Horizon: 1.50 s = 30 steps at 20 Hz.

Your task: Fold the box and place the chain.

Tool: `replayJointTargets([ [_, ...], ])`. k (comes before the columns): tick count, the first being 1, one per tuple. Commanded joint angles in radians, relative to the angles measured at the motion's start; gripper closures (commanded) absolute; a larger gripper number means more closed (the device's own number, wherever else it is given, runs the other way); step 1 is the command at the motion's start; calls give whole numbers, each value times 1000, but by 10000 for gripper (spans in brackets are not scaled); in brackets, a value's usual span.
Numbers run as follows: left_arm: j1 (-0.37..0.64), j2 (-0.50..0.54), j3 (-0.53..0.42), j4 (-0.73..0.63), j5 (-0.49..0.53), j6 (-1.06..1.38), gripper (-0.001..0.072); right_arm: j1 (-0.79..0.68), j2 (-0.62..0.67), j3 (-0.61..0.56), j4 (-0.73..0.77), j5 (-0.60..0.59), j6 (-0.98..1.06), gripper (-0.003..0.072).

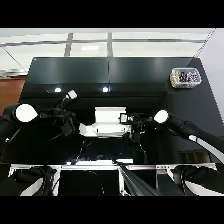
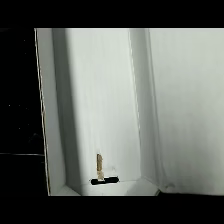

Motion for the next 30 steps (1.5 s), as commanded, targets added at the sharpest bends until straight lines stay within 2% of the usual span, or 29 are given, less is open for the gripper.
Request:
replayJointTargets([
  [1,-31,6,-12,11,-58,160,547,1,0,-1,0,0,0,246],
  [2,-51,2,-12,11,-14,160,404,1,0,-1,0,0,0,246],
  [3,-72,0,-12,11,51,160,165,1,0,-1,0,0,0,245],
  [4,-92,-1,-12,11,107,160,-11,1,0,-1,0,0,0,246],
  [6,-134,-11,-12,14,196,171,-4,1,0,-1,0,0,0,245],
  [9,-202,-62,-11,15,206,344,-3,1,0,-1,0,0,0,246],
  [12,-245,-126,-11,18,229,359,17,1,0,-1,0,0,0,246],
  [16,-253,-181,-11,11,274,353,18,1,0,-1,0,0,0,245],
  [17,-253,-181,-11,5,285,353,28,1,0,-1,0,0,0,246],
  [19,-253,-181,-11,-14,295,350,114,1,0,-1,0,0,0,245],
  [20,-253,-183,-11,-15,293,350,120,1,0,-1,0,0,0,245],
  [21,-253,-185,-11,-14,288,349,156,1,0,-1,0,0,0,246],
  [25,-253,-204,-11,-14,255,328,156,1,0,-1,0,0,0,246],
  [26,-253,-212,-11,-18,251,327,182,1,0,-1,0,0,0,246],
  [27,-253,-217,-11,-36,248,327,253,1,0,-1,0,0,0,246],
  [29,-253,-222,-11,-79,251,328,497,1,0,-1,0,0,0,245],
  [30,-253,-223,-11,-107,255,328,541,1,0,-1,0,0,0,246],
])
